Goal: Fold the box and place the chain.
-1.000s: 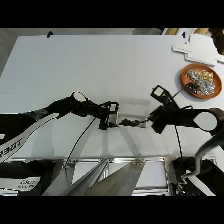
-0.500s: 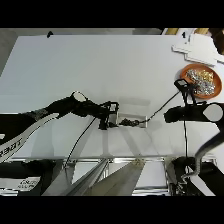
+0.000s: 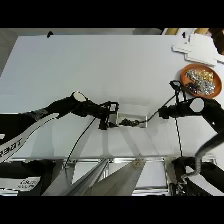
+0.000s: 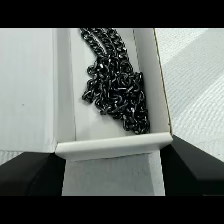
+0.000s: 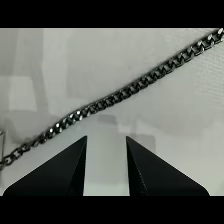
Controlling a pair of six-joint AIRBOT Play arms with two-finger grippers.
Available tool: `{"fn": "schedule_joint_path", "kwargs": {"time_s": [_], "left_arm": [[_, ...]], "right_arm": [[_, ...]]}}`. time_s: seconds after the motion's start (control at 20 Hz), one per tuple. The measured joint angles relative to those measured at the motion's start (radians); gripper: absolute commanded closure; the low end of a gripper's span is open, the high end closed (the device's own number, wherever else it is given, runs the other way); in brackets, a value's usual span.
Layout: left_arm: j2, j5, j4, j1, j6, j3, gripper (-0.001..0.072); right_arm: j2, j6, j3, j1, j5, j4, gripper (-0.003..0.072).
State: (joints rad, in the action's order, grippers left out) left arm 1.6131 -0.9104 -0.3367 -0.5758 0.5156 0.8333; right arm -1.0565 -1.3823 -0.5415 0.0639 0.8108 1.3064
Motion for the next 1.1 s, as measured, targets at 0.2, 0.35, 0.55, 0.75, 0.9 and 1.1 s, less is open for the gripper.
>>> {"fn": "schedule_joint_path", "kwargs": {"time_s": [0.2, 0.35, 0.55, 0.75, 0.9, 1.1], "left_arm": [[0.0, 0.0, 0.0, 0.0, 0.0, 0.0, 0.0503], [0.0, 0.0, 0.0, 0.0, 0.0, 0.0, 0.0503], [0.0, 0.0, 0.0, 0.0, 0.0, 0.0, 0.0503], [0.0, 0.0, 0.0, 0.0, 0.0, 0.0, 0.0503], [0.0, 0.0, 0.0, 0.0, 0.0, 0.0, 0.0503], [0.0, 0.0, 0.0, 0.0, 0.0, 0.0, 0.0503]], "right_arm": [[-0.016, 0.029, 0.0, 0.012, -0.034, -0.004, 0.0407], [-0.02, 0.039, 0.0, 0.068, -0.068, 0.002, 0.0409], [-0.022, -0.05, 0.0, 0.117, -0.088, 0.073, 0.0409], [-0.028, -0.103, -0.016, 0.131, -0.082, 0.126, 0.0409], [-0.036, -0.118, -0.05, 0.134, -0.058, 0.142, 0.0409], [-0.042, -0.137, -0.074, 0.135, -0.015, 0.151, 0.0409]]}}
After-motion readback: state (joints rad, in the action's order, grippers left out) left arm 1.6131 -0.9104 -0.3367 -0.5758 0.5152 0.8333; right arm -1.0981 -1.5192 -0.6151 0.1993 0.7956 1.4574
